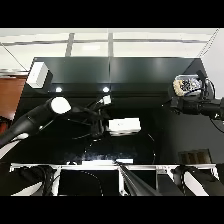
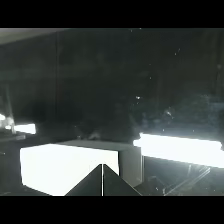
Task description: Fold the box and place the chain.
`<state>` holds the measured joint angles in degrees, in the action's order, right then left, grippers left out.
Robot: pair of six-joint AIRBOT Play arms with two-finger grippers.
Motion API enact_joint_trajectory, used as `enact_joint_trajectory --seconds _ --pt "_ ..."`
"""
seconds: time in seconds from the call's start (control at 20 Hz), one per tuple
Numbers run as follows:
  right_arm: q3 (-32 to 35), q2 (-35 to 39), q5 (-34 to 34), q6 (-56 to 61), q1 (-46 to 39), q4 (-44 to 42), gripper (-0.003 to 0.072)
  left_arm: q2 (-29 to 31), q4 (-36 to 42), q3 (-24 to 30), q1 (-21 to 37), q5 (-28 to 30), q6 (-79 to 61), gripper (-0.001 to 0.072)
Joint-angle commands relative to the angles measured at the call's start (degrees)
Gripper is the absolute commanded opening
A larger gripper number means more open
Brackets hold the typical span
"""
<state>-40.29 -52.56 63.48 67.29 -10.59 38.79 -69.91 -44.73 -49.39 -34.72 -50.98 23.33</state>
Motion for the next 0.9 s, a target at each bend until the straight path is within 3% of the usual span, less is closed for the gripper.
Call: enact_joint_trajectory --seconds 0.0,0.1,0.25,0.45,0.85 --pt "-0.02 0.04 -0.81 -0.31 0.00 -0.39 0.0007 -8.00 -4.44 -9.53 -4.39 1.25 5.20 0.0713" --pt "-0.02 0.04 -0.72 -0.31 0.00 -0.37 0.0006 -13.05 -8.35 -15.15 -7.87 1.07 6.08 0.0713" --pt "-0.04 0.04 -0.76 -0.85 -0.02 1.77 0.0007 -17.49 -14.82 -19.43 -10.43 -1.36 10.62 0.0713" --pt "-0.02 0.04 -1.64 -0.90 0.00 3.50 0.0006 -19.78 -14.56 -20.61 -10.91 -5.64 12.13 0.0713" --pt "-0.02 0.04 -2.29 -1.75 -0.02 3.54 0.0006 -19.87 -14.58 -20.65 -10.91 -6.56 12.94 0.0713"
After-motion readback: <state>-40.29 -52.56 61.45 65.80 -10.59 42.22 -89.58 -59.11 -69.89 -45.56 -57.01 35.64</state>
